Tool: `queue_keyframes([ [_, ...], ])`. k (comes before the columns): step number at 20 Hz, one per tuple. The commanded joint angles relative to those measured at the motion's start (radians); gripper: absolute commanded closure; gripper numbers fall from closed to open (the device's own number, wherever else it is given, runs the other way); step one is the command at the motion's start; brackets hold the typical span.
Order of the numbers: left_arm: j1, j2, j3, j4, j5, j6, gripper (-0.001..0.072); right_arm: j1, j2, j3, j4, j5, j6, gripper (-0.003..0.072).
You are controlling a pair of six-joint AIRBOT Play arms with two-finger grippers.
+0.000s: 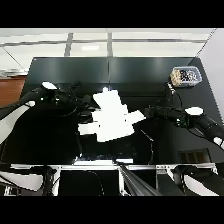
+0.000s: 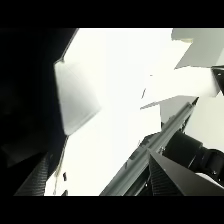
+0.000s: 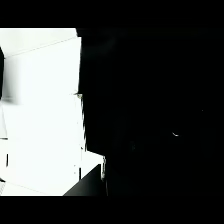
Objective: Fold the box and place the chain.
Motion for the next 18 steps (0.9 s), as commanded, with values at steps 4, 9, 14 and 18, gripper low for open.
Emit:
queue_keyframes([
  [4, -0.091, -0.137, 0.155, -0.021, -0.173, 0.085, 0.0020, 0.000, 0.000, 0.000, -0.001, 0.008, -0.006, 0.0661],
  [9, -0.107, -0.204, 0.276, 0.142, -0.345, 0.102, 0.0252, 0.000, 0.000, 0.000, -0.006, 0.026, -0.006, 0.0661],
  [14, -0.100, -0.206, 0.316, 0.242, -0.369, 0.140, 0.0309, 0.000, 0.000, 0.000, -0.053, 0.038, -0.006, 0.0661],
  [18, -0.101, -0.214, 0.316, 0.228, -0.359, 0.184, 0.0626, 0.000, 0.000, 0.000, -0.053, 0.037, -0.006, 0.0661],
])
